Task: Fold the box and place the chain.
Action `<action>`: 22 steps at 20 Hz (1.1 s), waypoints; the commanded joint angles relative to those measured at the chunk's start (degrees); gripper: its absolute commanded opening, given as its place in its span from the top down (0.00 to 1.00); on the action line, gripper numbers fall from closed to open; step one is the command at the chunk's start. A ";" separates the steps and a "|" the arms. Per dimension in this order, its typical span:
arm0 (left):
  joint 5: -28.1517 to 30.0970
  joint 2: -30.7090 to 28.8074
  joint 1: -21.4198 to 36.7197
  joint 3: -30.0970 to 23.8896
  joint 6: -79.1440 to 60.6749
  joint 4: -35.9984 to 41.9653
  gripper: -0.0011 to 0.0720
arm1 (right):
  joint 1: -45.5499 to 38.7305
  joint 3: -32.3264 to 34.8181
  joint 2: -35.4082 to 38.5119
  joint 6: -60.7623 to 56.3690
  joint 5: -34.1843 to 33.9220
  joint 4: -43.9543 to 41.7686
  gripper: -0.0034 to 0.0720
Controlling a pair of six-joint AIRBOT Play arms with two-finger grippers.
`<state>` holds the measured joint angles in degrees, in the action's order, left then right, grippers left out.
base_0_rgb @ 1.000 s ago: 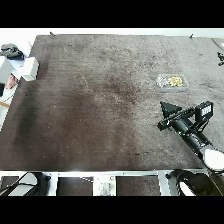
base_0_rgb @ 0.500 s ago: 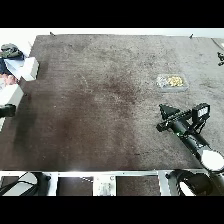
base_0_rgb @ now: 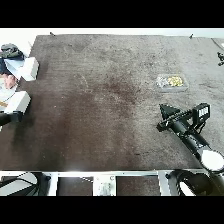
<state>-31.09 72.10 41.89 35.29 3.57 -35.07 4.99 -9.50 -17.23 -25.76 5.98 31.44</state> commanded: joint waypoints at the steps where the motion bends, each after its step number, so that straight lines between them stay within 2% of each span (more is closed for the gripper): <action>1: -0.22 1.70 0.04 1.20 -2.45 -0.04 0.98 | 0.07 0.04 -0.02 -0.02 0.00 -0.02 0.97; 5: -1.29 6.27 0.04 5.57 -1.46 -0.11 0.98 | 0.04 0.04 -0.02 -0.04 0.02 -0.26 0.97; 11: 1.66 6.40 0.04 5.49 2.71 0.07 0.98 | 0.07 0.04 -0.02 -0.07 0.02 -0.90 0.97; 14: -0.42 7.82 0.04 5.86 2.36 1.33 0.97 | 0.04 0.04 -0.02 -0.04 0.02 -2.43 0.97; 18: -0.42 7.98 0.07 6.12 1.90 1.18 0.97 | 0.07 0.04 -0.02 -0.04 0.02 -3.87 0.97; 19: -0.46 7.98 0.07 6.14 1.90 1.16 0.86 | 0.07 0.04 -0.02 -0.04 0.02 -3.87 0.97; 20: -0.46 7.98 0.04 6.14 1.92 1.18 0.35 | 0.07 0.04 -0.02 -0.04 0.04 -3.87 0.97; 21: -0.37 7.96 0.07 6.16 2.12 1.18 0.01 | 0.07 0.04 -0.02 -0.04 0.02 -3.87 0.97; 22: -0.39 7.72 0.07 6.21 2.38 1.16 0.00 | 0.07 0.02 -0.02 -0.04 0.02 -3.87 0.97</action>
<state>-31.22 79.94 41.89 41.36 5.61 -33.93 4.99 -9.50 -17.23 -25.80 5.98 27.88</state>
